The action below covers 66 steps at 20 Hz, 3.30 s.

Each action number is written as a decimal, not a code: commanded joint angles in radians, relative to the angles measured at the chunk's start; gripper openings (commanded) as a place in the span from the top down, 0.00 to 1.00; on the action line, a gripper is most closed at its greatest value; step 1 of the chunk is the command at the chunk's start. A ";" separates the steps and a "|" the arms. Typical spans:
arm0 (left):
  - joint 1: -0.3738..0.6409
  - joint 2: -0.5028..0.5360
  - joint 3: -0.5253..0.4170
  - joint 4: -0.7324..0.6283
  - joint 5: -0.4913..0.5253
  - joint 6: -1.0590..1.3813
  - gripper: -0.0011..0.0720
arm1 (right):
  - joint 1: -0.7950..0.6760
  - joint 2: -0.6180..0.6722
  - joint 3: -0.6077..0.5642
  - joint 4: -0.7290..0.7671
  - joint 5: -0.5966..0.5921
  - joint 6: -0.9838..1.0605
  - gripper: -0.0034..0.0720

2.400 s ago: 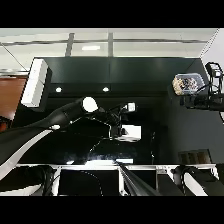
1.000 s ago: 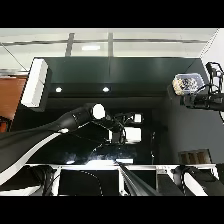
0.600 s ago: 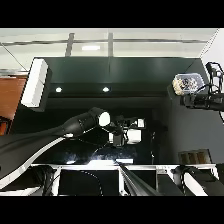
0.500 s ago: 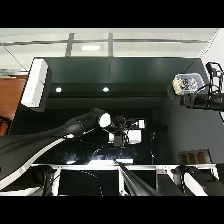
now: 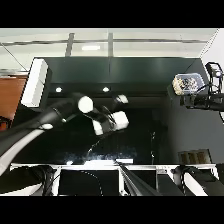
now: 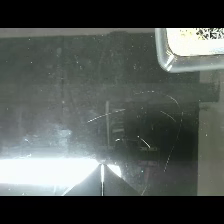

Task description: Fold the box and place the chain.

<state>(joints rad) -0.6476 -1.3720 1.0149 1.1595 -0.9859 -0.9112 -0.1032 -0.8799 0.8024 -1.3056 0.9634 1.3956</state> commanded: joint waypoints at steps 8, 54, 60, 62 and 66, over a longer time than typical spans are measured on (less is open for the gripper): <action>0.875 0.225 -0.240 0.142 -0.323 -0.294 0.68 | -0.001 0.000 0.000 0.000 0.000 0.000 0.94; 0.447 0.714 -0.216 0.184 0.201 -0.404 0.95 | 0.117 0.334 -0.197 0.015 -0.314 -0.128 0.94; 0.351 0.760 -0.440 0.294 0.270 -0.596 0.95 | 0.117 0.322 -0.276 -0.005 -0.290 -0.128 0.94; 0.350 0.760 -0.449 0.294 0.268 -0.596 0.95 | 0.117 0.322 -0.276 -0.005 -0.290 -0.128 0.94; 0.350 0.760 -0.450 0.294 0.273 -0.596 0.95 | 0.117 0.322 -0.276 -0.005 -0.290 -0.128 0.94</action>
<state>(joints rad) -0.2901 -0.6159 0.5785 1.4429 -0.7212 -1.4952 0.0132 -0.5583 0.5316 -1.3090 0.6731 1.2678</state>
